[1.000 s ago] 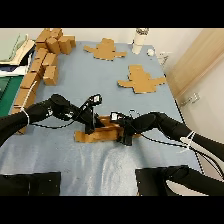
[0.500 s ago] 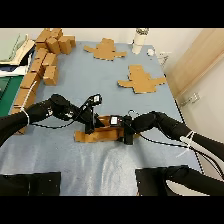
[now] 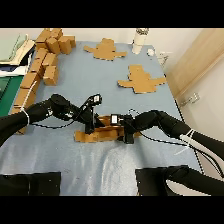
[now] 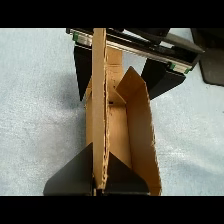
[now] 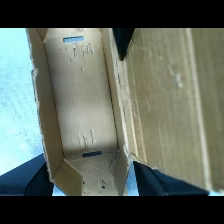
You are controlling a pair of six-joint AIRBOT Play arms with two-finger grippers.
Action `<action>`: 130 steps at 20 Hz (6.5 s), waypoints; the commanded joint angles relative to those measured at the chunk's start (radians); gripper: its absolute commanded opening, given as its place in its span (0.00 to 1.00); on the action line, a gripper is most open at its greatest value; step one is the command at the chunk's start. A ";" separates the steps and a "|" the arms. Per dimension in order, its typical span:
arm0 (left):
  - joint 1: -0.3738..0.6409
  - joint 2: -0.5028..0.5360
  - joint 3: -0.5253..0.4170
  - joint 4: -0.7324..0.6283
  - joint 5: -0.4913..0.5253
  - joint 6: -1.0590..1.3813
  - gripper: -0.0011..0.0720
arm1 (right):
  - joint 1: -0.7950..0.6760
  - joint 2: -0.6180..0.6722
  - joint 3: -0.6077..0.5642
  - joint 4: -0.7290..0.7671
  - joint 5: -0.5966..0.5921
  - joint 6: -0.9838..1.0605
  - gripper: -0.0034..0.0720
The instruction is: Fold the box.
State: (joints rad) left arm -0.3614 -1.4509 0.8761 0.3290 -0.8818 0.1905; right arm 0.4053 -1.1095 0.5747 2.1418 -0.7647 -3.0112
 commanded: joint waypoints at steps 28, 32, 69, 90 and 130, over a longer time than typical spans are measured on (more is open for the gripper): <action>0.000 -0.001 0.000 0.000 0.000 0.000 0.03 | 0.003 -0.031 0.000 0.002 -0.030 0.000 0.71; 0.000 -0.001 0.000 0.000 0.000 0.000 0.03 | 0.003 -0.032 0.000 0.002 -0.030 0.000 0.71; -0.065 0.211 -0.058 0.222 -0.301 -1.152 0.03 | 0.002 -0.030 0.000 0.001 -0.030 0.000 0.71; 0.000 -0.136 0.124 0.283 -0.030 -1.254 0.03 | 0.002 -0.030 0.000 0.001 -0.030 0.000 0.71; 0.002 0.229 -0.312 0.056 0.171 0.159 0.96 | 0.002 -0.030 0.000 0.001 -0.030 0.000 0.71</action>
State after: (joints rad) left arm -0.3328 -1.2217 0.5674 0.3882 -0.7486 0.3458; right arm 0.4072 -1.1404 0.5743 2.1429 -0.7944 -3.0112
